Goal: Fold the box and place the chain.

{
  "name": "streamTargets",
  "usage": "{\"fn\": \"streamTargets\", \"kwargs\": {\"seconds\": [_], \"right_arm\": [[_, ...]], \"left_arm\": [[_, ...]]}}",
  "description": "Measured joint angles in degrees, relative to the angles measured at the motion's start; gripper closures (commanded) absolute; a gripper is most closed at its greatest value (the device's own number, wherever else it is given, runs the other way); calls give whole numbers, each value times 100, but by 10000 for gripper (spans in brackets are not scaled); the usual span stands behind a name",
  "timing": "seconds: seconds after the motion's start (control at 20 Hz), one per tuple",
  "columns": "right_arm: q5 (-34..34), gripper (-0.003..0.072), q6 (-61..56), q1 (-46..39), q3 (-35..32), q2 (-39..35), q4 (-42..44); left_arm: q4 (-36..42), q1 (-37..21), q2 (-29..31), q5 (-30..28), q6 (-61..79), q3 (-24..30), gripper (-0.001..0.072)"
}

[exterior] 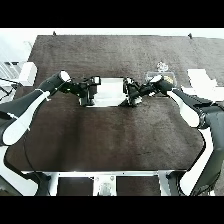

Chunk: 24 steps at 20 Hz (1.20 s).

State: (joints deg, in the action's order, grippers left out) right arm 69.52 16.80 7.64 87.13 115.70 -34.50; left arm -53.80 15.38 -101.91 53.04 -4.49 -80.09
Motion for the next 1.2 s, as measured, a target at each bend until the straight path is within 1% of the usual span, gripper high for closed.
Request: {"fn": "streamTargets", "kwargs": {"seconds": [0.05, 0.3, 0.4, 0.55, 0.6, 0.8, 0.85, 0.9, 0.95, 1.05, 1.1, 1.2], "right_arm": [[0, 129, 0, 0, 0, 0, 2], [0, 129, 0, 0, 0, 0, 2], [0, 129, 0, 0, 0, 0, 2], [0, 129, 0, 0, 0, 0, 2], [0, 129, 0, 0, 0, 0, 2], [0, 129, 0, 0, 0, 0, 2], [0, 129, 0, 0, 0, 0, 0], [0, 129, 0, 0, 0, 0, 2], [0, 129, 0, 0, 0, 0, 2], [0, 129, 0, 0, 0, 0, 2], [0, 129, 0, 0, 0, 0, 2], [0, 129, 0, 0, 0, 0, 2]], "left_arm": [[57, -2, -2, 2, 37, 0, 49], [254, -2, -15, 31, 164, 0, 51], [289, -2, -39, 33, 181, 0, 184], [310, -2, -109, 52, 195, 0, 188], [315, -2, -122, 52, 199, 0, 238], [439, -2, -149, 42, 297, 0, 237], [468, -2, -151, 37, 332, 0, 251], [492, -2, -155, 33, 358, 0, 356], [518, -2, -155, 35, 380, 0, 482], [564, -2, -155, 37, 417, 0, 493], [579, 0, -155, 50, 422, 0, 537], [608, 26, -155, 52, 442, 0, 538]]}}
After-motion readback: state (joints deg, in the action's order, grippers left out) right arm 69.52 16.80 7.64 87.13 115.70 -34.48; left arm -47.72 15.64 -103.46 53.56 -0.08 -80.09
